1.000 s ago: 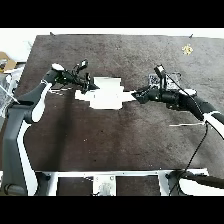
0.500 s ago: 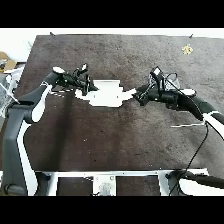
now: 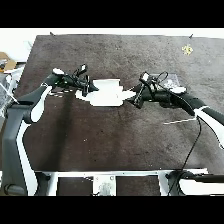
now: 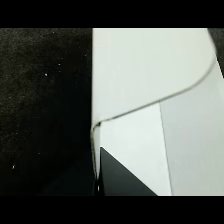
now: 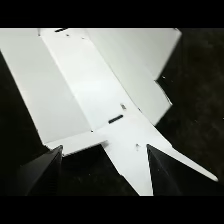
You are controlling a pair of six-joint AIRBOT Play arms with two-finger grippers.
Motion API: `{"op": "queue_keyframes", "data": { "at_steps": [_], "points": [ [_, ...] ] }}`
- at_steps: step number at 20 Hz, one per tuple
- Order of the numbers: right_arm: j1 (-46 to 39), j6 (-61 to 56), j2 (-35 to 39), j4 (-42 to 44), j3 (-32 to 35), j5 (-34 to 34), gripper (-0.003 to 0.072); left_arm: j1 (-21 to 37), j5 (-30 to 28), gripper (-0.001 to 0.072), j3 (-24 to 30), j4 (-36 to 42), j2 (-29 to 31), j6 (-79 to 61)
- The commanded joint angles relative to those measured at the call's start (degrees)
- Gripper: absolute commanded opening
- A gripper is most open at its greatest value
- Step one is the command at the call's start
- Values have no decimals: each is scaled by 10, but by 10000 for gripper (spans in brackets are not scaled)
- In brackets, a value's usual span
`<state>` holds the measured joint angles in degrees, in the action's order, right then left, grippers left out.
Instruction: Fold the box and place the chain.
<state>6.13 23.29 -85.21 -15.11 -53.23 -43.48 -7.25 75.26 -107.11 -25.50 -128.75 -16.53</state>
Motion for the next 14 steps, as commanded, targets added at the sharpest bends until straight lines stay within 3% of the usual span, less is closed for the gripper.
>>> {"op": "queue_keyframes", "data": {
  "at_steps": [1,3,5,10,14],
  "points": [
    [19,46,-32,-24,-26,-37,599,0,3,11,2,-5,0,0],
    [33,45,-59,-71,-53,-62,600,0,3,12,2,-2,0,0],
    [43,46,-85,-101,-82,-78,660,0,2,12,2,5,0,0],
    [59,45,-113,-115,-103,-77,679,0,2,12,2,7,0,0],
    [88,23,-117,-185,-109,-23,678,0,2,11,2,7,0,0]
  ]
}}
